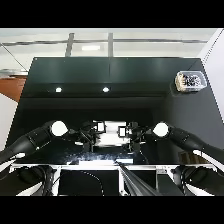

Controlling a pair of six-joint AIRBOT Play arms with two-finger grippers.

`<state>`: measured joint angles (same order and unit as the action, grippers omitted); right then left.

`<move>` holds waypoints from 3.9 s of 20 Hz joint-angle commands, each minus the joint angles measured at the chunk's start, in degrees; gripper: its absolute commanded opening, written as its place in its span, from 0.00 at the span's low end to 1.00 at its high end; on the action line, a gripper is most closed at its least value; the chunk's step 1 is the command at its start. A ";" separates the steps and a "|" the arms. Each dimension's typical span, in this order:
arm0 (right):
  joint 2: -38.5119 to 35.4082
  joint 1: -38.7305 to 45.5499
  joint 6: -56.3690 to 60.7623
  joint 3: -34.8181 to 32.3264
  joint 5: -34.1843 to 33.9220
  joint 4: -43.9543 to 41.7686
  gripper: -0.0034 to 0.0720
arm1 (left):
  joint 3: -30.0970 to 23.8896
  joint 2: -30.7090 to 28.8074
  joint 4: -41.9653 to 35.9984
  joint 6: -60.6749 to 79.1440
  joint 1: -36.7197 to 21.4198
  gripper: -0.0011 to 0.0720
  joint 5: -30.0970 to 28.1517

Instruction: Fold the box and place the chain.

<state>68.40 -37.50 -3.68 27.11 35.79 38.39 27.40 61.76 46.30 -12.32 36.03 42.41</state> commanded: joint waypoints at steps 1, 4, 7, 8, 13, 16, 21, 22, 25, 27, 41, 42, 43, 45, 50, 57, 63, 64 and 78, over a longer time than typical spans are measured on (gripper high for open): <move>0.02 -0.02 0.07 -0.02 -0.02 -0.04 0.68 | 0.35 -1.44 6.82 -5.64 -0.68 0.06 1.40; 0.02 -0.02 0.07 -0.02 -0.02 -0.04 0.68 | 0.48 -7.52 19.67 -21.00 -5.03 0.06 5.29; 0.02 -0.02 0.07 -0.02 -0.02 -0.04 0.68 | 0.42 -16.83 20.50 -23.17 -12.90 0.06 10.91; 0.02 -0.02 0.07 -0.02 -0.02 -0.04 0.68 | 0.39 -20.00 19.65 -24.90 -16.11 0.06 11.93; 0.02 -0.02 0.07 -0.02 -0.02 -0.04 0.68 | -4.26 -27.61 19.02 -57.11 -35.06 0.06 12.68; 0.02 -0.02 0.07 -0.02 -0.02 -0.17 0.68 | -9.62 -25.40 10.16 -75.60 -42.47 0.06 17.33; 0.02 -0.02 0.07 -0.02 0.00 -0.26 0.68 | -12.92 -18.21 7.52 -68.37 -42.14 0.06 17.75; 0.02 -0.02 0.07 -0.02 0.00 -0.28 0.68 | -12.92 -16.04 5.88 -66.77 -41.55 0.06 17.77; 0.02 -0.02 0.07 -0.02 -0.02 -0.26 0.68 | -12.87 -8.74 0.00 -59.78 -39.34 0.06 17.64; 0.02 -0.02 0.07 -0.02 -0.02 -0.26 0.68 | -12.90 -5.09 -3.96 -55.06 -37.83 0.06 16.98; 0.02 -0.02 0.04 -0.02 -0.04 -0.24 0.68 | -6.14 -1.25 -13.25 -44.83 -30.36 0.97 18.47; 0.02 -0.02 0.07 -0.02 -0.04 -0.24 0.68 | -5.66 -1.27 -13.75 -44.83 -30.12 0.97 19.41; 0.02 -0.02 0.04 -0.02 -0.04 -0.26 0.68 | -5.33 -1.27 -14.12 -44.83 -29.64 0.97 19.80; 0.02 -0.02 0.04 -0.02 -0.04 -0.24 0.68 | -4.83 -1.27 -14.27 -44.85 -27.41 0.97 19.52; 0.02 -0.02 0.04 -0.02 -0.07 -0.26 0.68 | -3.91 -1.27 -14.34 -45.11 -22.10 0.97 16.70; 0.02 -0.02 0.07 -0.02 -0.11 -0.26 0.68 | -3.58 -1.25 -13.27 -54.36 -13.79 0.96 7.74; 0.02 -0.02 0.04 -0.02 -0.11 -0.26 0.68 | 2.89 -1.25 8.70 -81.83 -2.73 0.86 2.78; 0.02 -0.02 0.07 -0.02 -0.11 -0.26 0.68 | 4.09 -1.25 13.11 -86.42 -1.40 0.82 3.72; 0.02 -0.02 0.04 -0.02 -0.15 -0.20 0.68 | 10.73 1.77 33.38 -117.20 10.47 0.75 13.31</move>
<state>68.40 -37.50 -3.64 27.11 35.66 38.15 36.71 61.89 75.92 -124.38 44.21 53.69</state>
